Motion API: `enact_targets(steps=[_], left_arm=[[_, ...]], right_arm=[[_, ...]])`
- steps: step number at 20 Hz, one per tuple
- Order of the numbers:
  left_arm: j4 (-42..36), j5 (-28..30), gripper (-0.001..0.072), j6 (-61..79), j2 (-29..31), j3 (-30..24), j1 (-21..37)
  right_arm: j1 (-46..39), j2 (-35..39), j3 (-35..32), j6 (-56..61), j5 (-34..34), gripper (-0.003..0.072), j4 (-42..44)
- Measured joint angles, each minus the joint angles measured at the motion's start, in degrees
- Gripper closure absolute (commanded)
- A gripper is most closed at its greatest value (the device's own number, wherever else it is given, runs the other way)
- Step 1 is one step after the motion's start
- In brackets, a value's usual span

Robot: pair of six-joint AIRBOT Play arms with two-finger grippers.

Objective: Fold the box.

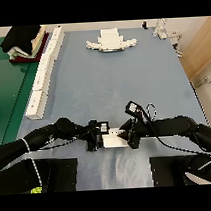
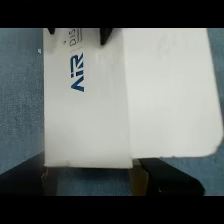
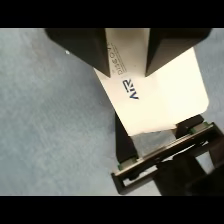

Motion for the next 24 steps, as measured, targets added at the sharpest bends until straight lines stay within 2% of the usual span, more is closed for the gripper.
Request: enact_targets(steps=[1,12,24], left_arm=[[0.00,0.00,0.0260,-0.02,0.00,0.00,0.00],[-0.02,0.00,0.0260,-0.13,0.00,0.00,0.00],[-0.09,0.15,0.0260,-0.09,0.00,0.00,0.02]], right_arm=[[0.90,0.37,-0.07,-1.42,0.13,0.0153,-0.28],[9.51,-1.27,-0.24,-9.84,6.54,0.0154,-14.29],[10.36,2.86,-0.24,-12.90,12.94,0.0160,-18.16]])
